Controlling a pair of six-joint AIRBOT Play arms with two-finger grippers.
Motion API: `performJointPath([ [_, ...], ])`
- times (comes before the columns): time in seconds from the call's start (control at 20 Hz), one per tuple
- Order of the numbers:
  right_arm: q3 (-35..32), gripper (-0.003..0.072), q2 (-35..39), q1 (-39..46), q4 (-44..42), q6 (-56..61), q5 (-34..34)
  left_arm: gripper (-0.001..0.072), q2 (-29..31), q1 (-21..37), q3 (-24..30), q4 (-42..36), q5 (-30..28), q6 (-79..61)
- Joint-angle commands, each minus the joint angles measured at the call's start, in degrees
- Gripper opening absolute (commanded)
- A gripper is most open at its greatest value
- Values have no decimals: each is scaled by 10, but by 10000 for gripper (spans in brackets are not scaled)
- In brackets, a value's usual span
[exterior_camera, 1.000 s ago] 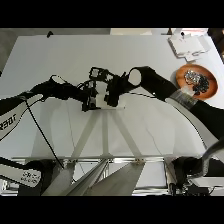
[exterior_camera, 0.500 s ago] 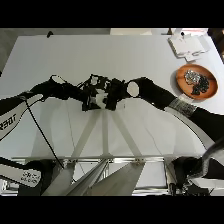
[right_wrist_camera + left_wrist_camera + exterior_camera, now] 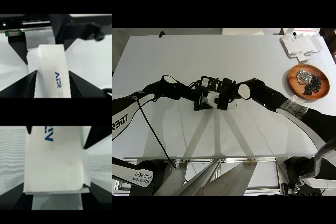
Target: Fold the box and place the chain.
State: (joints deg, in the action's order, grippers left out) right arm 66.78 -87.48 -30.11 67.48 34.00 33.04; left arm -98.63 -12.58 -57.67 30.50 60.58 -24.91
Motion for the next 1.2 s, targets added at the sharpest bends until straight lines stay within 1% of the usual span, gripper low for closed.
performJointPath([
  [0.0, 0, 396, 12, -2, 2, 0, 5, 376, 0, 0, 0, 0, 1, 0],
  [0.35, 0, 395, 1, -3, 2, 3, 22, 376, 0, 0, 0, 0, 1, 0],
  [0.4, 0, 373, -4, -3, 2, 3, 25, 376, 0, 0, 0, 0, 1, 0],
  [0.45, 0, 325, -9, -3, 2, 5, 26, 376, 0, 0, 0, 0, 1, 0],
  [0.7, 0, 326, -17, -3, 1, 6, 41, 376, 0, 0, 0, 0, 1, 0],
  [0.75, 0, 344, -17, -3, -2, 6, 47, 376, 0, 0, 0, 0, 1, 0],
  [0.8, 0, 421, -17, -3, -5, 6, 51, 376, 0, 0, 0, 0, 1, 0],
  [0.85, 0, 535, -15, -3, -5, 6, 51, 376, 0, 0, 0, 0, 1, 0],
  [0.9, 0, 549, -12, -3, -5, 6, 51, 376, 0, 0, 0, 0, 1, 0],
  [1.1, 0, 545, 15, -3, -5, 7, 51, 376, 0, 0, 0, 0, 1, 0],
  [1.15, 0, 508, 22, -1, -10, 11, 51, 376, 0, 0, 0, 0, 1, 0],
])
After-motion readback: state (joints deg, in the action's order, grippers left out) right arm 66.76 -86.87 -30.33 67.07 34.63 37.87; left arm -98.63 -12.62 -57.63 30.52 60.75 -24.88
